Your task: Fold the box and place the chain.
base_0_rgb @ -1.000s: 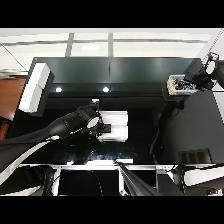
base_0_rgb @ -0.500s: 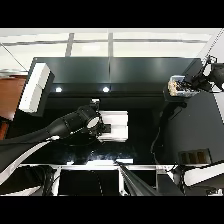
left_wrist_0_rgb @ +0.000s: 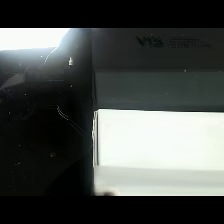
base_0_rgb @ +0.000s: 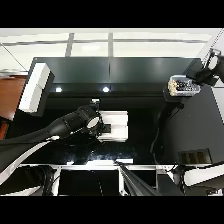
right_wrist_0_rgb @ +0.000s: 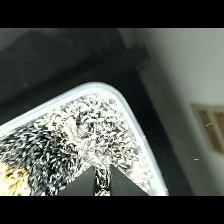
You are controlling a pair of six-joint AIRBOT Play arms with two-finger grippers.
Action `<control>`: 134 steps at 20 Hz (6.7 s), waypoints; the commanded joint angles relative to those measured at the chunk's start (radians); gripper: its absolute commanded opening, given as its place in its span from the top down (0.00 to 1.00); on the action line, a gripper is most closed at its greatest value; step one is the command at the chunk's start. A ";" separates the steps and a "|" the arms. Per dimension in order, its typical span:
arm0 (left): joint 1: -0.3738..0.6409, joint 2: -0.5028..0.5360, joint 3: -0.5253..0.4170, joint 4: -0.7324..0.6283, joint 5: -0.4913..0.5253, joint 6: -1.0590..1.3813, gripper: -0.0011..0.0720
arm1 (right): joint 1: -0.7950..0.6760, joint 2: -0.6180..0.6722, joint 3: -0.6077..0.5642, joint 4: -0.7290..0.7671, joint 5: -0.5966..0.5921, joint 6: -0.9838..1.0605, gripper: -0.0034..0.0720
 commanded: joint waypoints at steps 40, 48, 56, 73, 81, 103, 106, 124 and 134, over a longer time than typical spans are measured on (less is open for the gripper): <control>0.000 0.000 0.001 0.004 0.003 0.001 0.95 | 0.557 0.728 0.237 0.670 0.494 -0.430 0.92; 0.000 0.000 0.001 0.008 0.002 0.000 0.94 | 0.632 0.717 0.098 0.822 0.441 -0.450 0.92; 0.000 0.000 0.001 0.008 0.002 0.000 0.95 | 0.641 0.652 0.069 0.924 0.390 -0.490 0.92; 0.000 0.000 0.001 0.008 0.002 0.001 0.94 | 0.748 0.625 -0.612 0.907 0.069 -0.496 0.88; 0.000 0.000 0.001 0.004 0.001 0.001 0.95 | 0.442 0.655 -0.591 0.818 0.257 -0.715 0.08; 0.000 0.000 0.001 0.008 0.002 0.001 0.95 | 0.656 0.464 -0.891 0.913 -0.140 -1.843 0.08; 0.000 0.000 0.001 0.007 0.002 0.001 0.95 | 0.679 0.464 -0.891 0.909 -0.183 -1.843 0.08; 0.000 0.000 0.001 0.007 0.001 0.000 0.95 | 0.719 0.442 -0.892 0.788 -0.235 -1.744 0.66; 0.000 0.000 0.001 0.004 0.001 0.000 0.95 | 0.716 0.492 -0.891 0.770 -0.193 -1.621 0.92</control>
